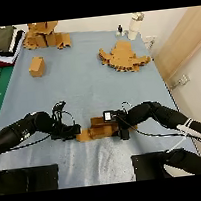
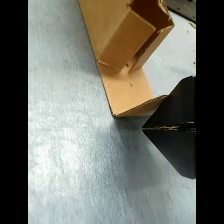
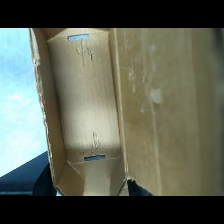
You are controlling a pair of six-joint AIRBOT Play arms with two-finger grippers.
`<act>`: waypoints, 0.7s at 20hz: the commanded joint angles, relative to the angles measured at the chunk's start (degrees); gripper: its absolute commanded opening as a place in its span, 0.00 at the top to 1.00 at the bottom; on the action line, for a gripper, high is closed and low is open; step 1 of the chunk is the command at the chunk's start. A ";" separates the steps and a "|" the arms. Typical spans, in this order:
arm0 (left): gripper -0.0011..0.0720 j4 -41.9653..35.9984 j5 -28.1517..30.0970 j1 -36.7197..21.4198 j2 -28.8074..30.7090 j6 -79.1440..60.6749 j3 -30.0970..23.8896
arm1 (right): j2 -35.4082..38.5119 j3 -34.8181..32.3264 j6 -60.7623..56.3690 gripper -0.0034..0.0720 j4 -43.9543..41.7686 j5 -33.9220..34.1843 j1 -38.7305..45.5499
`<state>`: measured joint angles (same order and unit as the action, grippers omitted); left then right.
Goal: Fold the box.
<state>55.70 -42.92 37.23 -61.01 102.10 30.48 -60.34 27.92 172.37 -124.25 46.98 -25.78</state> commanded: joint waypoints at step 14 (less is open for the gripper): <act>0.97 -13.14 6.38 4.57 1.81 -4.02 -3.58 | 0.00 0.04 0.00 0.29 0.00 0.02 -0.04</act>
<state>46.76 -37.43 41.47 -60.58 100.31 26.81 -60.34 27.92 172.37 -124.20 47.00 -25.80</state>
